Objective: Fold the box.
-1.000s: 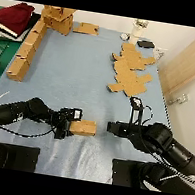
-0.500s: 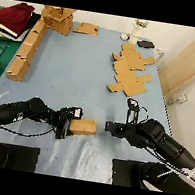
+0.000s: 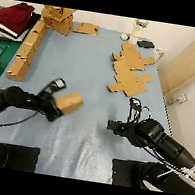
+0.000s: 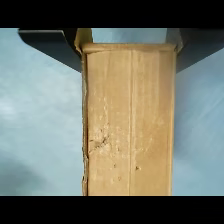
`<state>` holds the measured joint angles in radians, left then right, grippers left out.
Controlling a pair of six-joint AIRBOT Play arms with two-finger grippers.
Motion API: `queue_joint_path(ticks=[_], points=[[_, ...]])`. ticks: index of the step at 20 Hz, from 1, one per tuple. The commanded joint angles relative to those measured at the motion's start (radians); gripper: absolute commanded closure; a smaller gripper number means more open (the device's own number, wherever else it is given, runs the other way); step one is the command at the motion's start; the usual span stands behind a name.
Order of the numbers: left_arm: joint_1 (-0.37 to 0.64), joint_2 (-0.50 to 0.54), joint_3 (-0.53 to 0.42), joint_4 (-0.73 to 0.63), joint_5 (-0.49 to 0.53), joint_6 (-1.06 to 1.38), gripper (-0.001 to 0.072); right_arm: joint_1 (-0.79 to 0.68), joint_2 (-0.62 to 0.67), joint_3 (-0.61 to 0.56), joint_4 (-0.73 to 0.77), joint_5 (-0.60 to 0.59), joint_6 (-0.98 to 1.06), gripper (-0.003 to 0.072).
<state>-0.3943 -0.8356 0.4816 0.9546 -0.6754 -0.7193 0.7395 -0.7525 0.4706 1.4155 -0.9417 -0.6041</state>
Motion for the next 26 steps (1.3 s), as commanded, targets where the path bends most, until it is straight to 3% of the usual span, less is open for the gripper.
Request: queue_joint_path(ticks=[1, 5, 8, 11, 14, 23, 24, 25, 26], points=[[0.187, 0.119, 0.002, 0.347, -0.184, -0.44, 0.0187, 0.0, -0.001, 0.001, -0.058, -0.002, 0.005, 0.0681], [0.398, 0.211, 0.002, 0.475, -0.357, -0.539, 0.0187, 0.0, -0.001, 0.001, -0.105, -0.002, 0.005, 0.0681], [0.545, 0.231, 0.002, 0.486, -0.371, -0.539, 0.0178, 0.0, 0.0, 0.001, -0.121, -0.002, 0.001, 0.0681], [0.648, 0.221, 0.001, 0.501, -0.323, -0.534, 0.0179, 0.0, 0.0, 0.001, -0.121, -0.002, -0.025, 0.0681], [0.695, 0.18, 0.002, 0.528, -0.24, -0.527, 0.0179, 0.0, -0.001, 0.001, -0.121, -0.002, -0.026, 0.0681], [0.694, -0.018, 0.003, 0.527, -0.083, -0.473, 0.0176, 0.0, 0.0, 0.001, -0.113, -0.002, -0.025, 0.0681], [0.694, -0.022, 0.003, 0.526, -0.056, -0.466, 0.0068, 0.0, 0.0, 0.001, -0.111, -0.001, -0.025, 0.0681], [0.694, -0.026, 0.003, 0.527, -0.026, -0.466, 0.0022, 0.0, 0.0, 0.001, -0.11, -0.001, -0.025, 0.0681], [0.695, -0.029, 0.003, 0.527, 0.001, -0.467, 0.0021, 0.0, 0.0, 0.001, -0.11, -0.001, -0.025, 0.0681]])
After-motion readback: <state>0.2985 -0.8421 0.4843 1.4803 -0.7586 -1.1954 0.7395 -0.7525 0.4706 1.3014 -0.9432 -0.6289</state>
